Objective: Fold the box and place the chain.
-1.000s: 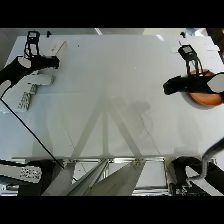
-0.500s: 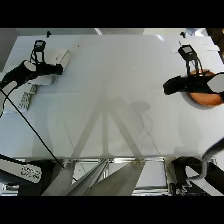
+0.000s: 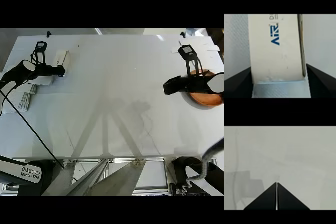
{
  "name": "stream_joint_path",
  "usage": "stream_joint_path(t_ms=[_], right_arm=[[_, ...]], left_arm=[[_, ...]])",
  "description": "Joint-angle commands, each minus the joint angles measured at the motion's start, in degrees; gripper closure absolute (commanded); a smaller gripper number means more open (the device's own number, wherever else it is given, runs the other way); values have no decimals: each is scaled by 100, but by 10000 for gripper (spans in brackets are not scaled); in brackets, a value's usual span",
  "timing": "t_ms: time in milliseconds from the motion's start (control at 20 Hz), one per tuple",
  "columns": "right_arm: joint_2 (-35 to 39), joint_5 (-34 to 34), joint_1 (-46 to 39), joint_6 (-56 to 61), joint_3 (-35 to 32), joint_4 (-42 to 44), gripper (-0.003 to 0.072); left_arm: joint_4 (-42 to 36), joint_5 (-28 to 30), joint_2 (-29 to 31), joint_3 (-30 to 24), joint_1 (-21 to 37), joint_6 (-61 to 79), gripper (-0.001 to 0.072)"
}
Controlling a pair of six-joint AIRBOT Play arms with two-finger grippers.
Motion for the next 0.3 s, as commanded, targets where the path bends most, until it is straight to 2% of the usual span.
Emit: stream_joint_path(t_ms=[0,250], right_arm=[[7,2,-4,2,7,2,674],[7,2,-4,2,7,2,674]], left_arm=[[0,-118,302,-2,7,4,14],[-2,-109,883,-2,4,61,14]])
